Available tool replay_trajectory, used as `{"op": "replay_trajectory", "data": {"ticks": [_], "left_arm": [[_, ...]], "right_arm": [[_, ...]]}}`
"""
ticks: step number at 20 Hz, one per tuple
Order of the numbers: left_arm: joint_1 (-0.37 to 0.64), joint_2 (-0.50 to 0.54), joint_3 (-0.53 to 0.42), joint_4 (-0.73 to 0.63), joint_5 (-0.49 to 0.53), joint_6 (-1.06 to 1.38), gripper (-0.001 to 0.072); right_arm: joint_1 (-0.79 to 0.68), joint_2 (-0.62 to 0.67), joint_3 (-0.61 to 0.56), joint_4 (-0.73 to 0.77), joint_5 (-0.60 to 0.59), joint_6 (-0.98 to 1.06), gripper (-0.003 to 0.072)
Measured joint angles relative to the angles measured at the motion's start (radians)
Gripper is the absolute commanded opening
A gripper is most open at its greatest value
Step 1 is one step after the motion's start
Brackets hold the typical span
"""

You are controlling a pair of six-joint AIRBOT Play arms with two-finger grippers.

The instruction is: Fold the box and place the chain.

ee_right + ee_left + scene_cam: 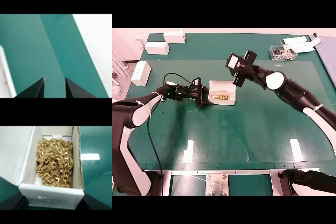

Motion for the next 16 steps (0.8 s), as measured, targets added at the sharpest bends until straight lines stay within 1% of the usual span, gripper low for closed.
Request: {"op": "replay_trajectory", "data": {"ticks": [2, 5, 7, 8, 9, 11, 16], "left_arm": [[0.0, 0.0, 0.0, 0.0, 0.002, 0.0, 0.0482], [0.0, 0.0, 0.0, 0.0, 0.003, 0.0, 0.0483], [0.0, 0.0, 0.0, 0.0, 0.003, 0.0, 0.0483], [0.0, 0.0, 0.0, 0.0, 0.003, 0.0, 0.0483], [0.0, 0.0, 0.0, 0.0, 0.003, 0.0, 0.0483], [0.0, 0.0, 0.0, 0.0, 0.004, 0.0, 0.0483], [0.0, 0.0, 0.0, 0.0, 0.004, 0.0, 0.0483]], "right_arm": [[-0.042, -0.06, 0.081, 0.009, 0.105, 0.0, 0.0303], [-0.099, -0.178, 0.211, 0.024, 0.3, -0.003, 0.0302], [-0.132, -0.26, 0.294, 0.055, 0.444, -0.014, 0.0299], [-0.144, -0.292, 0.327, 0.074, 0.505, -0.022, 0.0282], [-0.152, -0.321, 0.354, 0.092, 0.564, -0.026, 0.0282], [-0.163, -0.36, 0.388, 0.114, 0.661, -0.031, 0.0282], [-0.172, -0.393, 0.417, 0.143, 0.837, -0.024, 0.0282]]}}
